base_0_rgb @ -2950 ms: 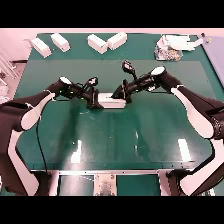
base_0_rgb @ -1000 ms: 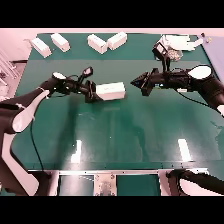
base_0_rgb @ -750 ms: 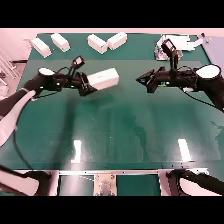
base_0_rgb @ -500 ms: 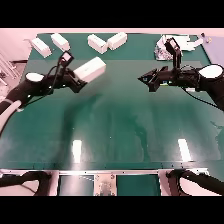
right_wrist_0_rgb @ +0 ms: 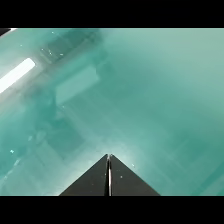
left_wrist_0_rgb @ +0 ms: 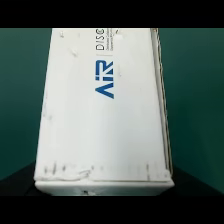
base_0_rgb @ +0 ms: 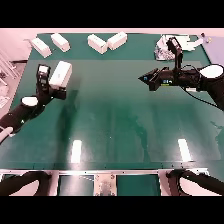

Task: Fold the box and place the chain.

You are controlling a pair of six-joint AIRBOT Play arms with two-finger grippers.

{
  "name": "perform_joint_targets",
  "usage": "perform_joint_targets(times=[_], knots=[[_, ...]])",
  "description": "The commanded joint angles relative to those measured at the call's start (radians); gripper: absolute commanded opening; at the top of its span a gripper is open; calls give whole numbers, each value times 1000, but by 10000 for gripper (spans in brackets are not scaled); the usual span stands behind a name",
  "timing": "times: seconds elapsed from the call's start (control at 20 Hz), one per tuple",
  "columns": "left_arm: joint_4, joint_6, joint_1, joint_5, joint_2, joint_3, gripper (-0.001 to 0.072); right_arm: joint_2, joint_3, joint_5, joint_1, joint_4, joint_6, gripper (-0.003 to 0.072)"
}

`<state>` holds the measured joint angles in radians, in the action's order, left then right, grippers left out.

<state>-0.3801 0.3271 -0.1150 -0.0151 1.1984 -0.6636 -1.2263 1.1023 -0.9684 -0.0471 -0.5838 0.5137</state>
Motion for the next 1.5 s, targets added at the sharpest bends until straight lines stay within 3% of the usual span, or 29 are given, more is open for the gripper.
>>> perform_joint_targets(times=[0.0, 0.2, 0.3, 0.4, 0.5, 0.55, 0.65, 0.8, 0.9, 0.95, 1.0, 1.05, 1.1, 1.15, 1.25, 1.45], knots=[[-3, 94, 1, -120, -8, 76, 21, 0, 0, 0, -1, 12, 7, 8], [-3, 138, 1, -177, 25, 92, 22, 0, 0, 0, -1, 45, 7, 8], [-1, 146, 1, -179, 52, 92, 230, 0, 0, 0, -1, 58, 7, 8], [-1, 147, 1, -197, 72, 92, 541, 0, 0, 0, -1, 60, 7, 9], [-2, 142, 0, -231, 73, 91, 714, 0, 0, 0, -1, 60, 7, 10], [-5, 129, 1, -237, 72, 91, 720, 0, 0, 0, -1, 60, 7, 12], [-4, 82, 1, -217, 63, 91, 720, 0, 0, -1, -1, 60, 21, 157], [-4, 46, 0, -207, -27, 92, 720, 12, 0, 0, -1, 61, 29, 152], [-3, 21, 0, -167, -152, 101, 720, 57, 0, 6, 0, 60, 29, 31], [-3, 21, 0, -128, -227, 110, 720, 91, 0, 13, 0, 60, 29, 10], [-3, 22, 0, -82, -293, 121, 706, 126, -2, 26, 1, 57, 39, 10], [-4, 23, 0, -25, -361, 133, 507, 168, -8, 49, 1, 51, 57, 9], [-5, 23, 0, 45, -418, 143, 232, 209, -21, 69, 1, 41, 64, 9], [-18, 19, 0, 137, -468, 148, 17, 259, -45, 100, 1, 37, 63, 7], [-21, 45, -1, 231, -541, 167, 14, 369, -124, 191, 1, 23, 63, 7], [-21, 47, -1, 163, -717, 276, 13, 626, -405, 476, 0, 7, 62, 6]])
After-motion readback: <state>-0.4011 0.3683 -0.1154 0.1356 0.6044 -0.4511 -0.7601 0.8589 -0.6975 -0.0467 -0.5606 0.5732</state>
